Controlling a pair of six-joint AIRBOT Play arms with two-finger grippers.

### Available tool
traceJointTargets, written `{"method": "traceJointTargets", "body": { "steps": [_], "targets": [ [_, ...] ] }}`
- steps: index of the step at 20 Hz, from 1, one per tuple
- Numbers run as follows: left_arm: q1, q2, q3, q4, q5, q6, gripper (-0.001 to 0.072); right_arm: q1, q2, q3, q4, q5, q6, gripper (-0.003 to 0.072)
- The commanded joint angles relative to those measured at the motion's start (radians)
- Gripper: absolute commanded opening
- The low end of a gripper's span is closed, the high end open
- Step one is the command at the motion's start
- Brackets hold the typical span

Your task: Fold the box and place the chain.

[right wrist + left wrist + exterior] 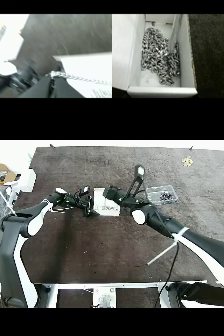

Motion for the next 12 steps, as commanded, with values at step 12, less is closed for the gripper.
{"method": "traceJointTargets", "body": {
  "steps": [12],
  "targets": [
    [0.003, -0.001, 0.001, 0.000, 0.000, 0.000, 0.0460, -0.433, 0.087, -0.198, -0.205, 0.306, 0.013, 0.0317]
  ]
}}
